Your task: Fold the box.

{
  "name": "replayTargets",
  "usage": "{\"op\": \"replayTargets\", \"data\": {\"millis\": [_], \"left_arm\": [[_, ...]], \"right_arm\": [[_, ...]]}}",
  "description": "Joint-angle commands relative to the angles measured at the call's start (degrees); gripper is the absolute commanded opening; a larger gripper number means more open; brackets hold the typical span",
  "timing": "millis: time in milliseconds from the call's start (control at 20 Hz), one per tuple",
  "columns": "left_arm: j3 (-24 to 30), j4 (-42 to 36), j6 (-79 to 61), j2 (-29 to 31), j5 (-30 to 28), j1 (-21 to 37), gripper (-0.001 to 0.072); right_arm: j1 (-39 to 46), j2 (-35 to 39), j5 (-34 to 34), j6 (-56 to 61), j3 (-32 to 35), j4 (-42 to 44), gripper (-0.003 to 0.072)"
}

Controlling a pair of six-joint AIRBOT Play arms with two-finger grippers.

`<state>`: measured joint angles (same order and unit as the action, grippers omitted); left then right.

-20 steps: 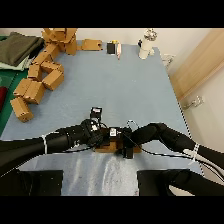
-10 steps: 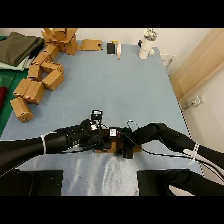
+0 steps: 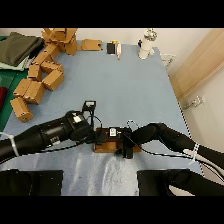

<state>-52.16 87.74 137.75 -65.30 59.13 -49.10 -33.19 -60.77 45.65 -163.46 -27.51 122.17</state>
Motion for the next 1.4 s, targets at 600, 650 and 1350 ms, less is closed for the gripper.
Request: {"op": "replayTargets", "data": {"millis": [600,650,1350], "left_arm": [[16.98,-46.64,-98.47,15.34,7.52,23.91,0.0011],[19.12,-50.4,-110.55,16.46,7.3,28.09,0.0012],[34.62,-71.63,-169.68,13.14,-13.57,34.45,0.0591]], "right_arm": [[-0.04,0.02,0.02,0.0,-0.04,-0.02,0.0499],[-0.04,0.02,0.02,0.0,-0.04,-0.02,0.0499],[-0.04,0.07,0.04,0.0,-0.04,-0.28,0.0499]]}}
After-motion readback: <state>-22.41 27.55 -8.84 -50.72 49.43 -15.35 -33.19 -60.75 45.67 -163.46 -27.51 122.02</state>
